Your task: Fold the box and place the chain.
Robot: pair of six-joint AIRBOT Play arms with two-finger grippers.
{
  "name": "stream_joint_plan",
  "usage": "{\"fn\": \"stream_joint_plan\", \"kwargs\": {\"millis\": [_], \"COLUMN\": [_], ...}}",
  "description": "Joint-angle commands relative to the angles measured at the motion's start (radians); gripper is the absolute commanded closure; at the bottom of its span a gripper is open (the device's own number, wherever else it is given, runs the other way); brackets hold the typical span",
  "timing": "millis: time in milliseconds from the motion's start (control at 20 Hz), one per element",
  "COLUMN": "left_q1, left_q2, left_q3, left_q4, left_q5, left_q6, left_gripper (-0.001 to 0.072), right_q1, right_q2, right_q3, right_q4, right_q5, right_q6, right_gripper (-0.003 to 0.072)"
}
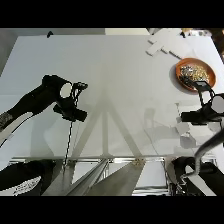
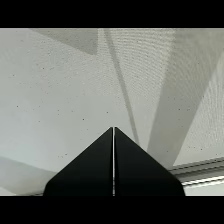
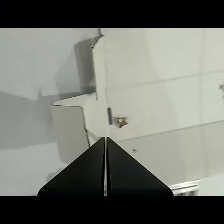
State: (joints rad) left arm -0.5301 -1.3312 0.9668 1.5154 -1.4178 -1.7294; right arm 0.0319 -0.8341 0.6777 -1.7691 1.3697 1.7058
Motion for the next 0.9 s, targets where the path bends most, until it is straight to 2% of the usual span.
{"fn": "stream_joint_plan", "kwargs": {"millis": [0,200,450,500,550,600,850], "left_q1": [-0.001,-0.001,-0.001,-0.001,-0.001,-0.001,-0.001], "left_q2": [0.001,0.001,0.001,0.001,0.001,0.001,0.001], "left_q3": [0.000,0.000,0.000,0.000,0.000,0.000,0.000], "left_q4": [0.000,0.000,0.001,0.000,0.000,0.001,0.001], "left_q5": [0.000,0.000,0.000,0.000,0.000,0.000,0.000], "left_q6": [0.000,0.000,0.000,0.000,0.000,0.000,0.000], "left_gripper": [0.0698,0.0698,0.0698,0.0698,0.0698,0.0698,0.0698], "right_q1": [-0.001,-0.019,-0.232,-0.273,-0.306,-0.329,-0.340], "right_q2": [0.001,0.000,-0.056,-0.085,-0.109,-0.135,-0.262], "right_q3": [0.000,0.003,0.017,0.017,0.017,0.017,0.040], "right_q4": [-0.141,-0.323,-0.384,-0.402,-0.408,-0.412,-0.487], "right_q5": [0.001,-0.015,-0.083,-0.100,-0.121,-0.142,-0.209], "right_q6": [0.056,0.105,-0.043,-0.042,-0.039,-0.043,-0.101], "right_gripper": [0.0669,0.0670,0.0667,0.0596,0.0338,0.0138,0.0129]}}
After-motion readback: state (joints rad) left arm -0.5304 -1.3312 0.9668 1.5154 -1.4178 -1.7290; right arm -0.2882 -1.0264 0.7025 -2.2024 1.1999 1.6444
